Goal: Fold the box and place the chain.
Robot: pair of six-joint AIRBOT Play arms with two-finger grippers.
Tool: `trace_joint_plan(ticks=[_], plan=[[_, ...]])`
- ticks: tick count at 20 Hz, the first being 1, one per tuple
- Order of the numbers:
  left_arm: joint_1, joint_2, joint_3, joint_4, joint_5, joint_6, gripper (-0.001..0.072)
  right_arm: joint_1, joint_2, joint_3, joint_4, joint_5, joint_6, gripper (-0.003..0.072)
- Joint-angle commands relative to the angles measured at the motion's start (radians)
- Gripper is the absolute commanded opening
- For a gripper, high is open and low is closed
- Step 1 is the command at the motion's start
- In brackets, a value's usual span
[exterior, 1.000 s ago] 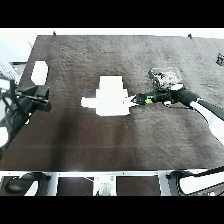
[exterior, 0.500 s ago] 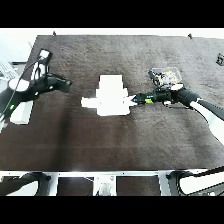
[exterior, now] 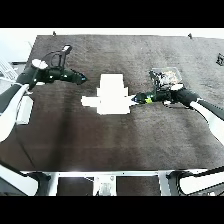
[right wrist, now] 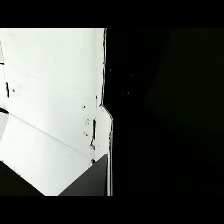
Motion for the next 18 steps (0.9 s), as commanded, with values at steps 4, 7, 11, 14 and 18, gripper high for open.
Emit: trace_joint_plan(ticks=[4,7,11,14,18], plan=[[-0.029,-0.185,0.235,0.082,-0.171,-0.137,0.0436,0.001,0.0,0.0,0.0,-0.003,0.002,0.0005],[-0.03,-0.26,0.322,0.102,-0.263,-0.172,0.0437,0.001,0.0,0.0,0.0,-0.003,0.002,0.0004],[-0.033,-0.292,0.345,0.092,-0.246,-0.192,0.0436,0.001,0.0,0.0,0.0,-0.003,-0.002,0.0004],[-0.05,-0.307,0.346,0.096,-0.242,-0.19,0.0436,0.001,0.0,0.0,0.0,-0.003,-0.002,0.0005],[-0.087,-0.335,0.365,0.093,-0.247,-0.18,0.0437,0.001,0.0,0.0,0.0,-0.003,-0.002,0.0005]])
